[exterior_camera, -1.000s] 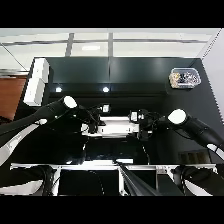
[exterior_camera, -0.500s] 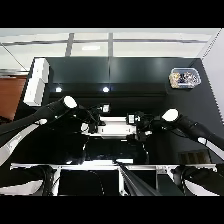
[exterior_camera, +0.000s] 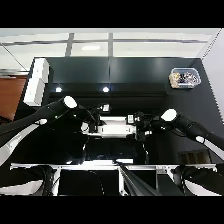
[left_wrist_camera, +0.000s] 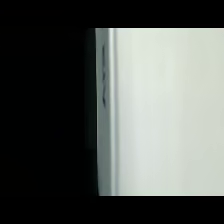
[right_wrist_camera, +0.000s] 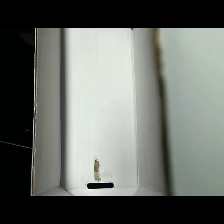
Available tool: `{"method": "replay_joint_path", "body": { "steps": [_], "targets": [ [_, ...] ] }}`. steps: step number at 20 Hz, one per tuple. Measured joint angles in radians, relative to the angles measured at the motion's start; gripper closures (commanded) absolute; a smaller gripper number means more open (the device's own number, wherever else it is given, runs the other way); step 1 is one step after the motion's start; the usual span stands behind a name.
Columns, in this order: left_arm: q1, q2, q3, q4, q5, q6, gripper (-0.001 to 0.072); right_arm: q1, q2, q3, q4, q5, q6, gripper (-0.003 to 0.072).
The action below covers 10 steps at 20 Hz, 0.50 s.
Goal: Fold the box and place the chain.
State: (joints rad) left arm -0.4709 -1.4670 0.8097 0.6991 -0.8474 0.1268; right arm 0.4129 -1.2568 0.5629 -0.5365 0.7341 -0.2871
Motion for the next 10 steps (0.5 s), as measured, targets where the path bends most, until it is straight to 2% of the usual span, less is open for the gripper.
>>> {"method": "replay_joint_path", "body": {
  "steps": [10],
  "targets": [
    [0.0,0.0,0.0,0.0,0.001,0.0,0.068,0.0,-0.021,0.0,-0.002,0.003,0.005,-0.0017]
  ]
}}
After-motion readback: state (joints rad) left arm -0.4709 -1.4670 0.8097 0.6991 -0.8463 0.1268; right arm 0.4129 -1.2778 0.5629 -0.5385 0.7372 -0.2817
